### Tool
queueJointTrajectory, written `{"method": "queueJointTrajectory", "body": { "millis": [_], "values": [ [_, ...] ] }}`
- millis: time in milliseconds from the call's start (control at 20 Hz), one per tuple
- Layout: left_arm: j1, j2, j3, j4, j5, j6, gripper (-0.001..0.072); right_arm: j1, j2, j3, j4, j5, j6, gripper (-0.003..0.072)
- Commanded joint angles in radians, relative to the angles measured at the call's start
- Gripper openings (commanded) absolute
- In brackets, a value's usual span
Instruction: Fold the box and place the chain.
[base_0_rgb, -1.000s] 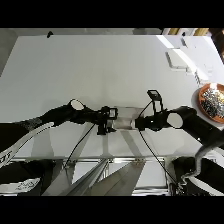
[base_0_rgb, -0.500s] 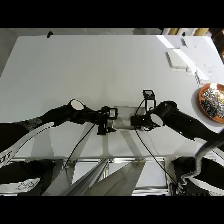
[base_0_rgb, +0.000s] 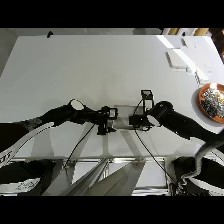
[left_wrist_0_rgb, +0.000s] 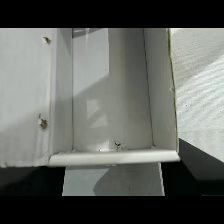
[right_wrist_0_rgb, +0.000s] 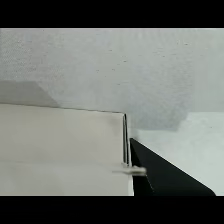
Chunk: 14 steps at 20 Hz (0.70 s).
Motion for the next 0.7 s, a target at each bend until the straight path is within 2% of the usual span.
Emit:
{"method": "queueJointTrajectory", "body": {
  "millis": [0, 50, 150, 200, 300, 450, 550, 650],
  "values": [
    [0.000, -0.001, 0.001, 0.000, 0.000, 0.000, 0.0273, 0.016, -0.024, 0.001, 0.000, -0.002, 0.002, 0.0257],
    [0.000, -0.001, 0.001, 0.000, 0.000, 0.000, 0.0273, 0.016, -0.024, 0.001, 0.000, 0.000, 0.002, 0.0192],
    [0.000, -0.001, 0.001, 0.000, 0.000, 0.000, 0.0273, 0.015, -0.024, 0.001, -0.003, 0.007, 0.002, 0.0141],
    [0.000, -0.001, 0.001, 0.000, 0.000, 0.000, 0.0273, 0.015, -0.024, 0.001, -0.005, 0.013, 0.001, 0.0069],
    [0.000, -0.001, 0.001, 0.000, 0.000, 0.000, 0.0273, 0.015, -0.024, 0.001, -0.009, 0.027, -0.006, 0.0020],
    [0.000, -0.001, 0.001, 0.000, 0.000, 0.000, 0.0273, 0.015, -0.024, 0.001, -0.023, 0.037, -0.006, 0.0035],
    [0.000, -0.001, 0.001, 0.000, 0.000, 0.000, 0.0273, 0.015, -0.024, 0.001, -0.027, 0.036, -0.006, 0.0202],
    [0.000, -0.001, 0.001, 0.000, 0.000, 0.000, 0.0273, 0.015, -0.024, 0.001, -0.033, 0.037, -0.006, 0.0169]
  ]
}}
